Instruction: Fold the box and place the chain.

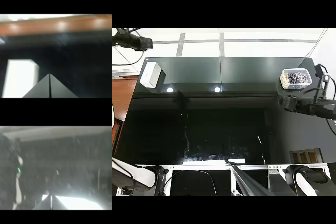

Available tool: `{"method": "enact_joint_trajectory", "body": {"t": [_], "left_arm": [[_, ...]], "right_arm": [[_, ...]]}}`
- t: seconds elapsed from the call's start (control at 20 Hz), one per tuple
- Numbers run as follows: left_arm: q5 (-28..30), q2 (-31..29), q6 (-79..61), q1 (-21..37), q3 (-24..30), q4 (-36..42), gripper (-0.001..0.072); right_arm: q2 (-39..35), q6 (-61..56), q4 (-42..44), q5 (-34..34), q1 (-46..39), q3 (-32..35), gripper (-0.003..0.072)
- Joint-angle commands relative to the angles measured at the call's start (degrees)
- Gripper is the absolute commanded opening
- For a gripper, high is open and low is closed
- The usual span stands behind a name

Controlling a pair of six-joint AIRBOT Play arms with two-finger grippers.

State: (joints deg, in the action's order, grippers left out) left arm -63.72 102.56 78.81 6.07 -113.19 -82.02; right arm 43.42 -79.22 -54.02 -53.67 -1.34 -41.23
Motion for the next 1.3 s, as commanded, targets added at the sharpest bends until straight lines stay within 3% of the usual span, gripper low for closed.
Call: {"method": "enact_joint_trajectory", "body": {"t": [0.0, 0.05, 0.25, 0.35, 0.45, 0.55, 0.7, 1.25], "left_arm": [[-9.6, -9.0, 8.8, -6.2, 12.5, -0.9, 0.0021], [-6.8, -13.9, 8.4, -8.9, 20.1, -0.9, 0.0021], [14.6, -40.0, 9.7, -16.7, 55.7, -0.2, 0.0022], [19.0, -52.1, 10.9, -17.1, 70.1, 0.0, 0.0023], [18.6, -61.5, 14.0, -15.2, 79.0, -0.1, 0.0022], [18.6, -67.4, 15.7, -12.7, 83.8, -0.2, 0.0023], [18.6, -71.8, 15.6, -11.2, 85.0, -0.2, 0.0023], [18.6, -72.7, 15.6, -11.2, 85.1, 0.0, 0.0024]], "right_arm": [[2.3, 0.6, -3.4, 14.7, 6.1, 0.0, 0.0011], [2.6, 0.6, -7.3, 16.5, 6.8, 0.0, 0.0010], [2.9, 0.6, -20.7, 13.7, 6.7, 0.6, 0.0011], [2.9, 0.6, -22.8, 12.9, 6.7, 1.2, 0.0010], [2.9, 0.5, -22.5, 11.3, 6.8, 1.4, 0.0011], [2.9, 0.6, -22.6, 11.3, 6.7, 1.4, 0.0012], [2.9, 0.6, -22.6, 11.3, 6.7, 1.4, 0.0011], [2.9, 0.6, -22.6, 11.3, 6.7, 1.4, 0.0011]]}}
